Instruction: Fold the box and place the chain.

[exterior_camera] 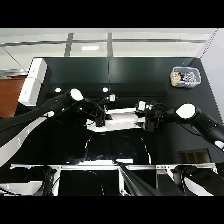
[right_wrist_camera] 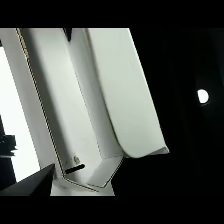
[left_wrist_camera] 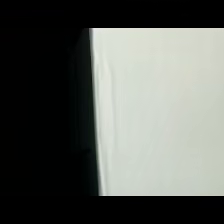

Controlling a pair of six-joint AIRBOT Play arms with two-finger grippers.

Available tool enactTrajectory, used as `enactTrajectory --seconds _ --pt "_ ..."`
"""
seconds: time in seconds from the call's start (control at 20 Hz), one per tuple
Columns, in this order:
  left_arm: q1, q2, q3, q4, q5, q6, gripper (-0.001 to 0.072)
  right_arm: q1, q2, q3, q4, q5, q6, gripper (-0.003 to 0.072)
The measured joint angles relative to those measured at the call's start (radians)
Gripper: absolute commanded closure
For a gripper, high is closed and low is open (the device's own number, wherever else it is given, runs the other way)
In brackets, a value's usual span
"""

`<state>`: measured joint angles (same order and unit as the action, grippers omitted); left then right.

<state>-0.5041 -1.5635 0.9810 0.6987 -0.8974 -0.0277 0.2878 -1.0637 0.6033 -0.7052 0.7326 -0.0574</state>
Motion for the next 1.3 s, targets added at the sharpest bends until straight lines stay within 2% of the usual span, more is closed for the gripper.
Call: enactTrajectory --seconds 0.2,0.4,0.75,1.3 --pt "0.000 0.000 0.000 0.000 -0.002 0.001 0.0683 -0.032 -0.063 0.002 0.143 0.058 -0.121 -0.0015" --pt "0.000 0.000 0.000 0.001 -0.004 0.002 0.0684 -0.028 -0.126 -0.012 0.201 0.091 -0.226 -0.0015" --pt "-0.001 0.000 0.000 0.000 -0.004 0.003 0.0683 -0.024 -0.197 -0.023 0.187 0.093 -0.335 -0.0015" --pt "-0.001 0.000 0.000 0.000 -0.005 0.002 0.0683 0.013 -0.232 -0.023 0.134 0.059 -0.319 -0.0015"
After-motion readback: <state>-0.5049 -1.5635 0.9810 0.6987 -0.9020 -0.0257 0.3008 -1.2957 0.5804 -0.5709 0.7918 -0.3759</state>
